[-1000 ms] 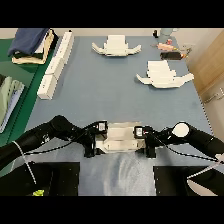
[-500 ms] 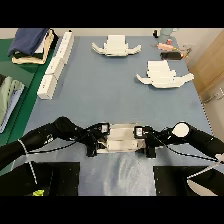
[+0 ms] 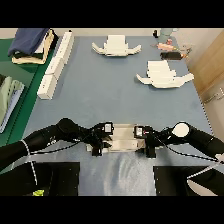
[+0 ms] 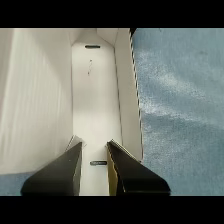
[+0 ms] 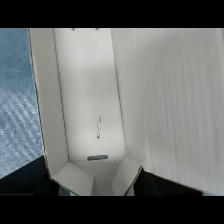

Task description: Fold the box.

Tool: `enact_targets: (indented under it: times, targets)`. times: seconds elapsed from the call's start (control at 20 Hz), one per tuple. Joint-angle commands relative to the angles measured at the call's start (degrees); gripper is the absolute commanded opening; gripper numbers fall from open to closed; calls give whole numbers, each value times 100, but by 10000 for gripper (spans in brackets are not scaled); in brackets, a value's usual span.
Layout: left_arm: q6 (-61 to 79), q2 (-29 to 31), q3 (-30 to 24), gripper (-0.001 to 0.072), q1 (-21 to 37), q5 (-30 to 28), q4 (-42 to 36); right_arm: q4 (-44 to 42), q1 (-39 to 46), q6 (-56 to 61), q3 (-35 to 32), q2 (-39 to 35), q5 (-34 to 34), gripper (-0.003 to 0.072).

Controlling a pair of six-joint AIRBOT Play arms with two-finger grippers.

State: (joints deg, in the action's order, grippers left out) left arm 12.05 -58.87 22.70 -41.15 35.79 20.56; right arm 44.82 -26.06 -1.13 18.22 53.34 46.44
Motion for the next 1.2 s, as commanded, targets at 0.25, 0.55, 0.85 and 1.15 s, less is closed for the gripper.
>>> enact_targets:
  times: [0.25,0.55,0.85,1.15]
  targets:
    - [35,-175,4,698,-31,-72,-125,-2,0,-2,4,2,0,544]
    - [-1069,68,28,153,-17,-63,540,-2,0,-2,4,2,0,545]
    - [-5187,1543,313,15,-17,1106,3259,-2,0,-2,4,2,0,544]
    - [-10708,3058,459,15,350,2072,5897,-2,0,-2,4,2,0,544]
